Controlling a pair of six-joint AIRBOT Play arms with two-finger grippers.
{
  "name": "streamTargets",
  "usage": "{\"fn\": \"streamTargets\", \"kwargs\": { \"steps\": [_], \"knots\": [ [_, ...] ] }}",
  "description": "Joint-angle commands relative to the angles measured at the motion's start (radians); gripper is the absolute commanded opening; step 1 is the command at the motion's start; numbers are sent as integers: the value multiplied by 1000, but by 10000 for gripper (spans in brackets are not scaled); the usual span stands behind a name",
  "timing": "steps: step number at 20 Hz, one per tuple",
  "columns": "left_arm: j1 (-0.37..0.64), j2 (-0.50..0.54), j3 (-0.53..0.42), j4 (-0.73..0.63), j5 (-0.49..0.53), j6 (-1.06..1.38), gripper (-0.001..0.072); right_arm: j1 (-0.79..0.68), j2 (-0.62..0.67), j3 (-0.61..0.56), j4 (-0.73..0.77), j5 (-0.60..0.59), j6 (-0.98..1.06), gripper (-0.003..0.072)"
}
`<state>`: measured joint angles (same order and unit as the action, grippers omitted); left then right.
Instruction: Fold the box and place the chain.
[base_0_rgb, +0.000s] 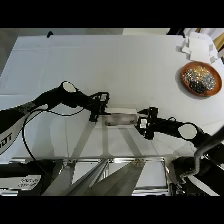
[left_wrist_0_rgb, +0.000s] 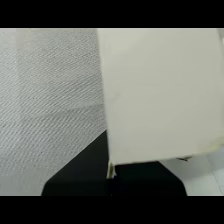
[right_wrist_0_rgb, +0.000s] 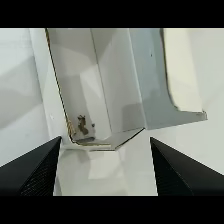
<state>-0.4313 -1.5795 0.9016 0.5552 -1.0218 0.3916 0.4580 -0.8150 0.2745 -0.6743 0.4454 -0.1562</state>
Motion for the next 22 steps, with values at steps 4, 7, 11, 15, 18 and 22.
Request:
{"fn": "streamTargets", "kwargs": {
  "steps": [4, 7, 11, 15, 18, 22],
  "knots": [
    [0, 0, 0, 0, 0, 0, 12, -7, -19, 16, -5, 11, -36, 583],
    [0, 0, 0, 0, 0, 0, 12, -8, -88, 20, 37, 15, -76, 583],
    [0, 0, 0, 0, 0, 1, 12, -88, -151, 72, 99, 110, -210, 583],
    [0, 0, 0, 0, 0, 1, 12, -136, -220, 124, 100, 250, -326, 583],
    [0, 0, 0, 0, 0, 0, 12, -136, -275, 149, 122, 274, -344, 583],
    [0, 0, 0, 0, 0, 1, 12, -136, -285, 152, 129, 298, -351, 583]
  ]
}}
